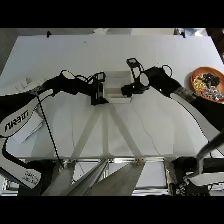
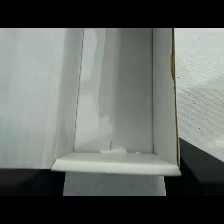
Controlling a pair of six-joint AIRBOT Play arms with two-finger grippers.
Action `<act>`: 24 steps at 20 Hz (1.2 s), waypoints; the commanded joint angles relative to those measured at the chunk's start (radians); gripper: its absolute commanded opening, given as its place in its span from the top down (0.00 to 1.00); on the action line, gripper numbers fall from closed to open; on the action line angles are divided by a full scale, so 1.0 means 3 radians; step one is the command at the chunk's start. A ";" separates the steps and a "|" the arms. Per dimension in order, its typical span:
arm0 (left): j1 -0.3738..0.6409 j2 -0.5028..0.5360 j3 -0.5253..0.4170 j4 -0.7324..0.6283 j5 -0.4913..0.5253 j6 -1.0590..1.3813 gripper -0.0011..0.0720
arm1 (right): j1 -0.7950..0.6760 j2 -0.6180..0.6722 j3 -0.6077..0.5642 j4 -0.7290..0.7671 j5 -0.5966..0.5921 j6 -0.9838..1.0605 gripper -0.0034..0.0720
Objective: Fold the box and place the chain.
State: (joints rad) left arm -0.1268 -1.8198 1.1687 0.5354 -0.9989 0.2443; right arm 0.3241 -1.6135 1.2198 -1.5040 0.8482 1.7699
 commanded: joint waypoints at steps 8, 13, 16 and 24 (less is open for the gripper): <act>0.0003 0.0003 -0.0001 0.0000 0.0000 0.0001 0.61 | 0.0121 -0.0285 0.0280 -0.0165 0.0418 0.0123 0.57; 0.0003 0.0003 -0.0001 0.0000 0.0000 0.0001 0.61 | 0.0127 -0.0346 0.0280 -0.0200 0.0336 0.0487 0.67; 0.0003 0.0003 -0.0001 0.0000 0.0000 0.0001 0.61 | 0.0164 -0.0346 0.0280 -0.0201 0.0319 0.0486 0.93; 0.0003 0.0003 -0.0001 0.0000 0.0000 0.0001 0.61 | 0.0197 -0.0324 0.0290 -0.0186 0.0361 0.0647 0.48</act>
State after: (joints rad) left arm -0.1268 -1.8198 1.1687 0.5385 -1.0004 0.2508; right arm 0.3813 -1.7164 1.3037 -1.5593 0.9405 1.9495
